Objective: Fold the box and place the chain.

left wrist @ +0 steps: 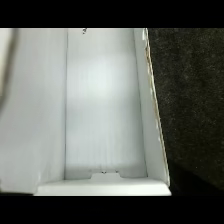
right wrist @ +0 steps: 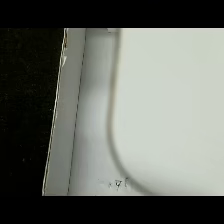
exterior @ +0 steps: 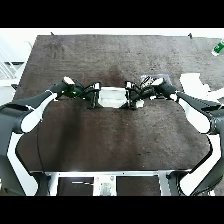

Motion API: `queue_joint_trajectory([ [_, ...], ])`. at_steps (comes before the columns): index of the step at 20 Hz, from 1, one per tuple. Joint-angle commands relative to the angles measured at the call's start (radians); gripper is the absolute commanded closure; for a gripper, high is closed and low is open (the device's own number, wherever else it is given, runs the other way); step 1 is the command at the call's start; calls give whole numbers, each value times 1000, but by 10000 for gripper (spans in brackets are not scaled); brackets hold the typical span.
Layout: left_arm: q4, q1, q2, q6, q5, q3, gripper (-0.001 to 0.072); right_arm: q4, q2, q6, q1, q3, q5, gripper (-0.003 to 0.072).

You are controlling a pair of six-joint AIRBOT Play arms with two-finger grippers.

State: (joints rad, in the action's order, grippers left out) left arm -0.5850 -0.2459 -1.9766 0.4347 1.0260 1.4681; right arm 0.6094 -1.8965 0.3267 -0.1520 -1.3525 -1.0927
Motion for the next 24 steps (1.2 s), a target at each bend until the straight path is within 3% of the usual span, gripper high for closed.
queue_joint_trajectory([
  [1, 2, 0, 1, 3, 4, 1, 311, 0, 0, 0, 0, 0, 0, 105],
  [21, 2, 0, 1, 3, 4, 0, 310, 0, 0, -1, -3, 0, -1, 103],
  [22, 2, 0, 1, 3, 4, 0, 311, 1, 0, -9, -2, 0, -2, -18],
  [24, 2, 0, 1, 3, 4, 0, 310, 1, 1, -11, 5, 0, -6, -34],
])
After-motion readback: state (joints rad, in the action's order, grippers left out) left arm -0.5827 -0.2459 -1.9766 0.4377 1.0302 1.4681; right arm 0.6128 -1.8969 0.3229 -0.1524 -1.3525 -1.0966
